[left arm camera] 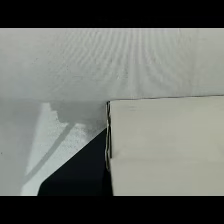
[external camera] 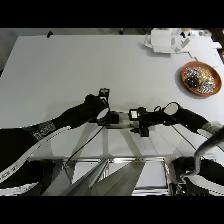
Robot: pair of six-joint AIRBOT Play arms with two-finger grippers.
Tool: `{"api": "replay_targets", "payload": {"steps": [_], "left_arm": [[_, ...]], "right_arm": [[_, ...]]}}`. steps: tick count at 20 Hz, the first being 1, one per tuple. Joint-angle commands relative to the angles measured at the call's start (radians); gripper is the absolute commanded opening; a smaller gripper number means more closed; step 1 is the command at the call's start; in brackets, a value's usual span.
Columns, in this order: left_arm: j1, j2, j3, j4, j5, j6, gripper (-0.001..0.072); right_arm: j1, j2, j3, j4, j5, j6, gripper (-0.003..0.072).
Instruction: Fold the box and place the chain.
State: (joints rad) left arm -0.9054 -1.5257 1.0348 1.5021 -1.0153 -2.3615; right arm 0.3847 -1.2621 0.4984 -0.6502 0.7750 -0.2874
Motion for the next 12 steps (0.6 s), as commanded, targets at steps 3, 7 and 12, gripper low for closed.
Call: {"api": "replay_targets", "payload": {"steps": [3, 7, 12], "left_arm": [[-0.006, -0.005, 0.001, -0.004, 0.015, -0.002, 0.0229], [-0.006, -0.005, 0.001, -0.002, 0.013, -0.003, 0.0197], [-0.005, -0.005, 0.001, -0.004, 0.008, -0.002, 0.0003]], "right_arm": [[0.000, 0.001, 0.000, 0.000, -0.002, -0.002, 0.0297], [0.000, 0.001, 0.000, 0.000, -0.002, -0.002, 0.0297], [0.000, 0.001, 0.000, 0.000, -0.002, -0.002, 0.0297]]}}
